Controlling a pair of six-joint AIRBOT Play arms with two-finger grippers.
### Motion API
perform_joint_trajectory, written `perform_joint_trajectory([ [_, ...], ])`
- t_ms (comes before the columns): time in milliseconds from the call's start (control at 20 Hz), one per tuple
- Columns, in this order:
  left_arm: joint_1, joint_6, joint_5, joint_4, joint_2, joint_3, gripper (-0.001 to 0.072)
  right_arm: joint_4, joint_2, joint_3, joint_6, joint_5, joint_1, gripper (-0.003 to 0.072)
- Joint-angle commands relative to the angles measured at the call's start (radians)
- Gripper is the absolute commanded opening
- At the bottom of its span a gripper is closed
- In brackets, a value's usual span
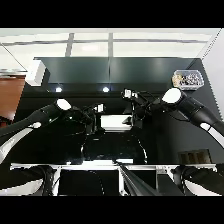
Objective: Fold the box and place the chain.
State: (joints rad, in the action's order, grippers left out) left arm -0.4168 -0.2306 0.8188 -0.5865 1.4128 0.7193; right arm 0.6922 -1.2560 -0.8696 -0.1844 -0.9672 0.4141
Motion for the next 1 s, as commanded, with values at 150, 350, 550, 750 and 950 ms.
perform_joint_trajectory([
  [150,0.0,-0.001,0.001,0.0,0.0,0.0,0.0421,0.014,-0.004,-0.001,-0.079,-0.006,0.001,0.0238],
  [350,0.0,-0.001,0.0,0.0,0.0,0.0,0.0421,0.069,-0.005,0.0,-0.096,0.006,0.023,0.0238],
  [550,0.0,-0.001,0.001,0.0,0.0,0.0,0.0421,0.071,-0.019,0.0,-0.1,0.01,0.032,0.0238],
  [750,0.0,-0.001,0.001,0.0,0.0,0.0,0.0421,0.07,-0.018,-0.001,-0.112,0.005,0.032,0.0317],
  [950,0.0,-0.001,0.001,0.0,0.0,0.0,0.0422,0.069,-0.012,-0.001,-0.123,-0.013,0.032,0.0318],
])
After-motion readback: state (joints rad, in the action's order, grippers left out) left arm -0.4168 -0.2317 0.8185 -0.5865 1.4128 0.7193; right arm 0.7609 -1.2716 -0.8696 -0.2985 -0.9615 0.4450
